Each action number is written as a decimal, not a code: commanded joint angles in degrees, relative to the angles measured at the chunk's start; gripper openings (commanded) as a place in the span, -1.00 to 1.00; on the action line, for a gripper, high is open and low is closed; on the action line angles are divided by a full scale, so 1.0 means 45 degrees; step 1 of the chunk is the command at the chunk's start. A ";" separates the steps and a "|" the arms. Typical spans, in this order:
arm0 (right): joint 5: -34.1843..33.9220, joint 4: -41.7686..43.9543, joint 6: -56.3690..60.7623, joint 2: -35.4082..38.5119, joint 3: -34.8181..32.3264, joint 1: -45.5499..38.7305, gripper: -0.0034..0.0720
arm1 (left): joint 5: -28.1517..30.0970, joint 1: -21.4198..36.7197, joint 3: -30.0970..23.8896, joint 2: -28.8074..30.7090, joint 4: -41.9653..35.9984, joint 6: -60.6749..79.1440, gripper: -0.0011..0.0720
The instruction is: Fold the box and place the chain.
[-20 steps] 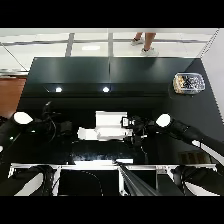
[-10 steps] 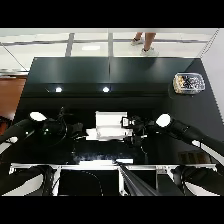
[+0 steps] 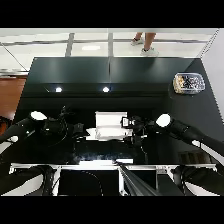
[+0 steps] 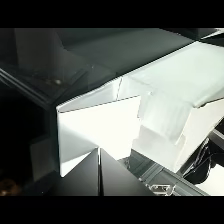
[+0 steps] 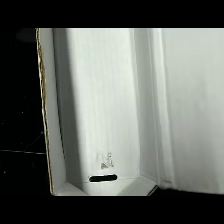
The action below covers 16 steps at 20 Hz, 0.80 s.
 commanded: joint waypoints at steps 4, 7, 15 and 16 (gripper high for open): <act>0.0005 0.0005 0.0005 0.0000 0.0005 0.0005 -0.48 | -0.0087 0.0665 0.0117 0.0321 0.1433 -0.0287 -0.92; 0.0005 0.0000 0.0005 0.0000 0.0005 0.0005 -0.48 | 0.0267 0.1647 0.0112 0.0962 0.2637 -0.1001 -0.92; 0.0005 0.0000 0.0000 0.0000 0.0005 0.0005 -0.48 | 0.1107 0.0758 0.0049 0.0452 0.2803 -0.1438 -0.92; 0.0005 0.0000 0.0005 0.0000 0.0005 0.0005 -0.48 | 0.1243 0.0452 0.0049 0.0301 0.2642 -0.1438 -0.92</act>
